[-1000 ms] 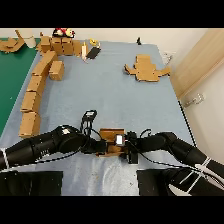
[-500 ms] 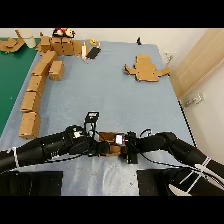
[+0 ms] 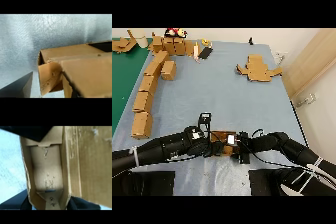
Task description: Fold the box.
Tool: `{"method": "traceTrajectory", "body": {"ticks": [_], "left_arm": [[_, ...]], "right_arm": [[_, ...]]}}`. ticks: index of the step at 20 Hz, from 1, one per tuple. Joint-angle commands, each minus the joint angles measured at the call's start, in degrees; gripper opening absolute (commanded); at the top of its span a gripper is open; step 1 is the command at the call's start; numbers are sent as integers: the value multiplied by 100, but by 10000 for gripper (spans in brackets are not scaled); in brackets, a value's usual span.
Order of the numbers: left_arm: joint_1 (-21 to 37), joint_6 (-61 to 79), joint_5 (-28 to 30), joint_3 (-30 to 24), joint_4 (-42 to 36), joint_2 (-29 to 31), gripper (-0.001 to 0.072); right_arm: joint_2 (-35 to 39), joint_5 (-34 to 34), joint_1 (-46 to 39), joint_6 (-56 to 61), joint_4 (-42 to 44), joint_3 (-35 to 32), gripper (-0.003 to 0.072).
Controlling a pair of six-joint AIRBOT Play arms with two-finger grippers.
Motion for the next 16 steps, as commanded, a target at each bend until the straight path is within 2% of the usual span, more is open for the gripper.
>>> {"method": "traceTrajectory", "body": {"ticks": [1, 4, 9, 16], "left_arm": [[-61, -44, -39, 315, 116, -367, 524], [-57, -2, -125, 579, 175, -608, 524], [-57, 557, -664, 1088, 120, -841, 524], [87, 669, -675, 1141, -136, -940, 523]], "right_arm": [[2, -2, -2, 2, -2, 4, 412], [2, -2, -2, 2, -2, 4, 412], [2, -2, -2, 2, -2, 4, 412], [2, -2, -2, 2, -2, 4, 412]]}}
